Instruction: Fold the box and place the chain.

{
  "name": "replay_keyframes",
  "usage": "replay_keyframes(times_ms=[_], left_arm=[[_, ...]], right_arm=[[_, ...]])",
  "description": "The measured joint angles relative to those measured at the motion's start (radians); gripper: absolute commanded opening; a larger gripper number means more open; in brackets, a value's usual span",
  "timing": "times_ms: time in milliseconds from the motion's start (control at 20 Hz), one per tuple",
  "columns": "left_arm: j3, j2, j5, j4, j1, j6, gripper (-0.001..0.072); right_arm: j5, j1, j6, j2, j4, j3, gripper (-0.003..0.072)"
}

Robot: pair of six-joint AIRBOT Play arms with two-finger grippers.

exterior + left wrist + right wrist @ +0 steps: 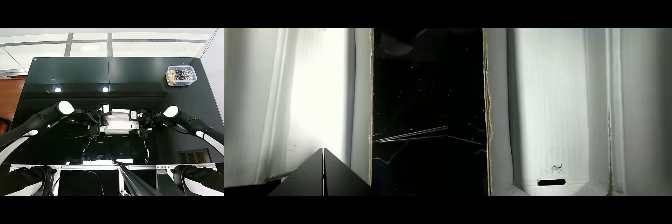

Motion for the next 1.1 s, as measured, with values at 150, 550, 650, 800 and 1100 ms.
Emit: replay_keyframes(times_ms=[150, 550, 650, 800, 1100], left_arm=[[0.015, 0.098, -0.042, 0.077, 0.032, -0.134, 0.0027], [-0.034, 0.238, -0.155, 0.298, 0.285, -0.978, 0.0028], [-0.08, 0.181, -0.214, 0.238, 0.375, -1.121, 0.0026], [-0.129, 0.059, -0.253, 0.065, 0.463, -1.144, 0.0026], [-0.129, -0.121, -0.249, -0.103, 0.415, -1.096, 0.0026]], right_arm=[[0.0, 0.0, 0.0, 0.0, 0.0, 0.0, 0.0156], [0.0, 0.0, 0.0, 0.0, 0.0, 0.0, 0.0156], [0.0, 0.0, 0.0, 0.0, 0.0, 0.0, 0.0156], [0.0, 0.0, 0.0, 0.0, 0.0, 0.0, 0.0156], [0.0, 0.0, 0.0, 0.0, 0.0, 0.0, 0.0156]])
